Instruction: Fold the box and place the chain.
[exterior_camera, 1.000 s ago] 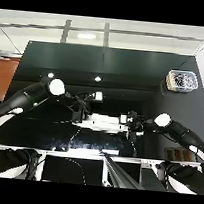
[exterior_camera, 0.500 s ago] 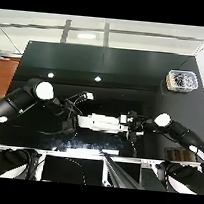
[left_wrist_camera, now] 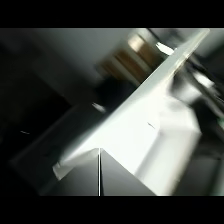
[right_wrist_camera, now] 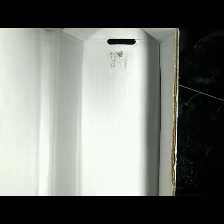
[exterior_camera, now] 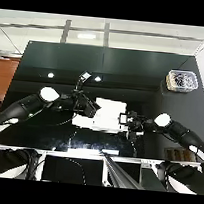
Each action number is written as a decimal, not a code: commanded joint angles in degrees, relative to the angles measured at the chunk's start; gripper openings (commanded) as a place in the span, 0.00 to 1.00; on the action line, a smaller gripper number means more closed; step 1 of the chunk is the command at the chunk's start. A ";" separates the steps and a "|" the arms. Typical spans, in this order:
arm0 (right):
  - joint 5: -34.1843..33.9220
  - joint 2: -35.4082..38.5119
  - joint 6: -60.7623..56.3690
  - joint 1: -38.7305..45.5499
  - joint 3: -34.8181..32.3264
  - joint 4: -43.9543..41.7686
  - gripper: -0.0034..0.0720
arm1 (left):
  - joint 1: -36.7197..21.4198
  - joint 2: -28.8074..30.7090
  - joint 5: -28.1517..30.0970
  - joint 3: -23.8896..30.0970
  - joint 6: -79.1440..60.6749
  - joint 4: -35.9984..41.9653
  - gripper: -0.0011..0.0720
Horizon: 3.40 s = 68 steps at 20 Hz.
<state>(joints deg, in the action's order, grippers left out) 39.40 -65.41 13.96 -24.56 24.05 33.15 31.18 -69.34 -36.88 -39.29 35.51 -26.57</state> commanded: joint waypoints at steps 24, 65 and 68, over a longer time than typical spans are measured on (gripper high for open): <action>0.04 -0.04 0.00 0.02 -0.02 -0.09 0.59 | -11.15 22.34 -16.11 10.56 -9.33 -24.63 0.60; 0.02 -0.04 0.00 0.02 -0.02 -0.11 0.59 | 4.20 2.93 0.74 11.78 -32.57 2.21 0.34; 0.00 -0.04 0.00 0.02 -0.02 -0.11 0.59 | 4.20 2.93 2.49 11.78 -32.57 2.23 0.39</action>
<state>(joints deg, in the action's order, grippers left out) 39.46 -65.41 13.96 -24.56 24.05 33.06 35.33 -66.13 -35.70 -27.44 2.96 -25.10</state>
